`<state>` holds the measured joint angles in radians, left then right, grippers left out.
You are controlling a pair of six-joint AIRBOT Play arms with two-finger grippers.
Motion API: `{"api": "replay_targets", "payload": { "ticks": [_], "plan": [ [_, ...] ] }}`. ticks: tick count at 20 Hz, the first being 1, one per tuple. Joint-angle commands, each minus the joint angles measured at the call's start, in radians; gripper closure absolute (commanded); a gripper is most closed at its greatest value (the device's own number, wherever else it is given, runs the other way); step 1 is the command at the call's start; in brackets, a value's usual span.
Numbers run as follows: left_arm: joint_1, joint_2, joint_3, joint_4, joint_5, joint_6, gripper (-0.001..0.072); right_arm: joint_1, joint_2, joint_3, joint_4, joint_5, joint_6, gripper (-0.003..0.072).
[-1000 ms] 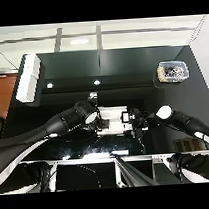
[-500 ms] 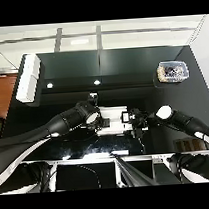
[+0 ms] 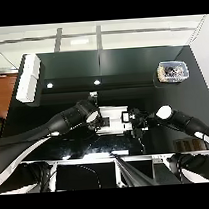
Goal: Fold the box and place the chain.
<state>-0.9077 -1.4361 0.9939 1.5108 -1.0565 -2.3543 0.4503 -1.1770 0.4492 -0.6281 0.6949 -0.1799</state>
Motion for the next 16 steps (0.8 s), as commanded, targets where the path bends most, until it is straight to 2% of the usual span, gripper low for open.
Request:
{"api": "replay_targets", "payload": {
  "ticks": [1,2,12,14,16],
  "plan": [
    [0.0,0.001,0.017,0.001,0.0,-0.005,0.0381,0.0,0.0,0.0,0.0,0.0,0.0,0.0266],
    [0.0,0.001,0.017,0.001,-0.001,-0.005,0.0298,0.0,0.0,0.0,0.0,0.0,0.0,0.0266],
    [0.0,-0.037,0.017,-0.008,-0.079,-0.016,0.0316,0.0,0.0,0.0,0.0,0.0,0.0,0.0266],
    [0.0,-0.037,0.022,-0.007,-0.07,-0.014,0.0372,0.0,0.0,0.0,0.0,0.0,0.0,0.0266],
    [0.0,-0.037,0.03,0.0,-0.07,-0.014,0.0373,0.0,0.0,0.0,0.0,0.0,0.0,0.0266]
  ]
}}
